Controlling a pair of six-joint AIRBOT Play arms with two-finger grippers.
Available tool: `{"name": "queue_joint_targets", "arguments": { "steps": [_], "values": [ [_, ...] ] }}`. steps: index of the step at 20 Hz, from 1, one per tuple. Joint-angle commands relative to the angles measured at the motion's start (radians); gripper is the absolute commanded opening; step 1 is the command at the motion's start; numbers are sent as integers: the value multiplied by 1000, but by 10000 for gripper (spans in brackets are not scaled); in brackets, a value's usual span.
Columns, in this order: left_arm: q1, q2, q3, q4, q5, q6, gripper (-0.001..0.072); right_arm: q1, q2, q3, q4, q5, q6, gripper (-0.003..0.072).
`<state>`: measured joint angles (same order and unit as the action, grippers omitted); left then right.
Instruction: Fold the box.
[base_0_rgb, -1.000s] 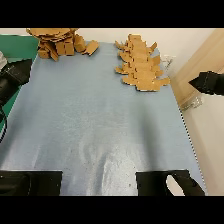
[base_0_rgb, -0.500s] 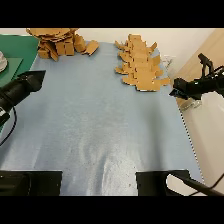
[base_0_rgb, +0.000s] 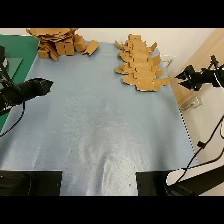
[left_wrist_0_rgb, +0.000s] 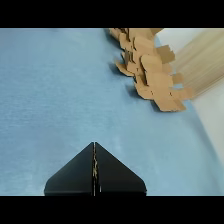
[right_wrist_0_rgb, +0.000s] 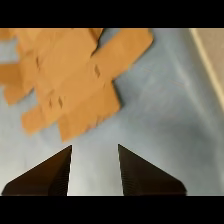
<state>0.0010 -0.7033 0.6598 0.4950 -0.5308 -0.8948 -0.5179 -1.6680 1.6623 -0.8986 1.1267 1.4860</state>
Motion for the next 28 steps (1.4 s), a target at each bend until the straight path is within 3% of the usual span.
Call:
{"name": "queue_joint_targets", "arguments": {
  "steps": [1, 7, 9, 14, 21, 27, 28],
  "values": [
    [0, -14, 9, 32, -5, -23, 14, -19, -171, 127, 14, -160, -2, 463],
    [-3, -48, 9, 23, -31, -24, 14, -18, -468, 362, 101, -172, 20, 467],
    [-21, -58, 9, 21, -29, -23, 14, -14, -507, 378, 129, -224, 32, 467],
    [-72, -89, 9, 22, -22, -23, 14, -8, -536, 379, 160, -325, -56, 467],
    [-75, -91, 9, 21, -19, -23, 14, 26, -546, 379, 352, -269, -161, 465],
    [-75, -90, 10, 21, -19, -23, 14, 48, -546, 379, 257, -256, -158, 440],
    [-75, -90, 10, 21, -19, -23, 14, 48, -546, 379, 239, -241, -159, 372]
  ]
}}
